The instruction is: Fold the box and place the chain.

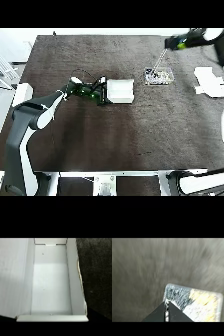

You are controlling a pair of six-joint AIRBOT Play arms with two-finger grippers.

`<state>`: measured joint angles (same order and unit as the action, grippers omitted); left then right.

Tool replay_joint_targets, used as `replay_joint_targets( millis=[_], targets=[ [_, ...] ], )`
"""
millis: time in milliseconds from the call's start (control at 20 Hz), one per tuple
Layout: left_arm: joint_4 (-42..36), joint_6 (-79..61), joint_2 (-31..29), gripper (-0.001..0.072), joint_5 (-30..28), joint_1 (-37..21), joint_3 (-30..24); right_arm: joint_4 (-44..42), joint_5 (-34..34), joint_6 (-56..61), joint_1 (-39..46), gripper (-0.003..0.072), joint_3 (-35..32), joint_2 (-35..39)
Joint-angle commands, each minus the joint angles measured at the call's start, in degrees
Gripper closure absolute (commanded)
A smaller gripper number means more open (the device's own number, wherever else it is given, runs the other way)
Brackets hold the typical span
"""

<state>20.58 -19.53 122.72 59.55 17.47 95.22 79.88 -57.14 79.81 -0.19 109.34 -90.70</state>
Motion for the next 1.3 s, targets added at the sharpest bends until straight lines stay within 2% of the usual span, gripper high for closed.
replay_joint_targets(
  millis=[0, 150, 350, 750, 1000, 1250],
  targets=[
    [0.0, 0.0, 0.0, 0.0359, 0.0, 0.0, 0.0, 3.3, 1.0, 0.1, -1.7, 0.068, 0.1, 10.6],
    [0.0, 0.0, 0.0, 0.0359, 0.0, 0.0, 0.0, 5.7, 2.4, 0.0, -4.2, 0.068, 0.1, 16.8],
    [0.0, 0.0, 0.0, 0.0359, 0.0, 0.0, 0.0, 5.9, 2.2, -1.1, -8.9, 0.068, 0.1, 21.0],
    [0.0, 0.0, 0.0, 0.0359, 0.0, 0.0, 0.0, 5.9, -1.2, -2.5, -22.6, 0.068, -0.4, 22.2],
    [0.0, 0.0, 0.0, 0.0359, 0.0, 0.0, 0.0, 5.8, -1.0, -2.3, -26.3, 0.068, -5.2, 22.1],
    [0.0, 0.0, 0.0, 0.0359, 0.0, 0.0, 0.0, 1.6, 0.8, -1.8, -27.3, 0.0679, -12.5, 21.9]
  ],
)
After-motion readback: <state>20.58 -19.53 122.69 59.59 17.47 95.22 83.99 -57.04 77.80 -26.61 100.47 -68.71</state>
